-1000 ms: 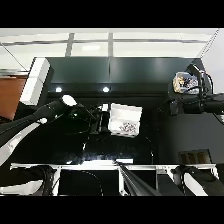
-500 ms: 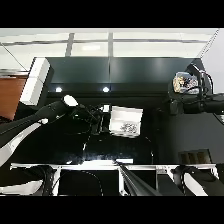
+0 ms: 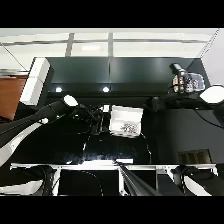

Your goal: Fold the box and place the chain.

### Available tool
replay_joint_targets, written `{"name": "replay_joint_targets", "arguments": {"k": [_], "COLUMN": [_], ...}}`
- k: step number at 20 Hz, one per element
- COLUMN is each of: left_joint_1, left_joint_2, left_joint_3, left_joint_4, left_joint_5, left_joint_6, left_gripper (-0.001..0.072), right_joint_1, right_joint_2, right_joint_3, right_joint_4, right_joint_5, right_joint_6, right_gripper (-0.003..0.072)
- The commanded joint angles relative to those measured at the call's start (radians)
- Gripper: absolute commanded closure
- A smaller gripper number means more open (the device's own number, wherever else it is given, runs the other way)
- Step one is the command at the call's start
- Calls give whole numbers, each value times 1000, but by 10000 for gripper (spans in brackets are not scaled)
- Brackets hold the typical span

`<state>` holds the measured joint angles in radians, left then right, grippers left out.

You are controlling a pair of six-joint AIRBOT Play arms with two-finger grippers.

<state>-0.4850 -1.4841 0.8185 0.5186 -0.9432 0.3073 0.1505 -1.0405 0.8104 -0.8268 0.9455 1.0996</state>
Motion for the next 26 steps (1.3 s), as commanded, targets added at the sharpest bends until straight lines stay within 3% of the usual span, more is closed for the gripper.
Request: {"name": "replay_joint_targets", "arguments": {"k": [1, 3, 5, 9, 20, 26], "left_joint_1": [0, 0, 0, 0, 0, 0], "left_joint_2": [-1, -1, -1, -1, -1, -1], "left_joint_3": [0, 0, 0, 0, 0, 0], "left_joint_4": [1, 1, 1, 1, 1, 1], "left_joint_5": [2, 1, 1, 1, 1, 0], "left_joint_6": [-1, -1, -1, -1, -1, -1], "left_gripper": [221, 221, 221, 221, 220, 220], "right_joint_1": [89, 127, 132, 132, 228, 228], "right_joint_2": [-92, -90, -79, -51, -53, -53], "right_joint_3": [0, 5, 32, 60, -37, -40], "right_joint_4": [-1, -1, -2, -39, -38, -39], "right_joint_5": [-51, -8, 113, 270, 128, 115], "right_joint_6": [-112, -312, -499, -617, -675, -699], "right_gripper": [49, 50, 50, 49, 50, 53]}}
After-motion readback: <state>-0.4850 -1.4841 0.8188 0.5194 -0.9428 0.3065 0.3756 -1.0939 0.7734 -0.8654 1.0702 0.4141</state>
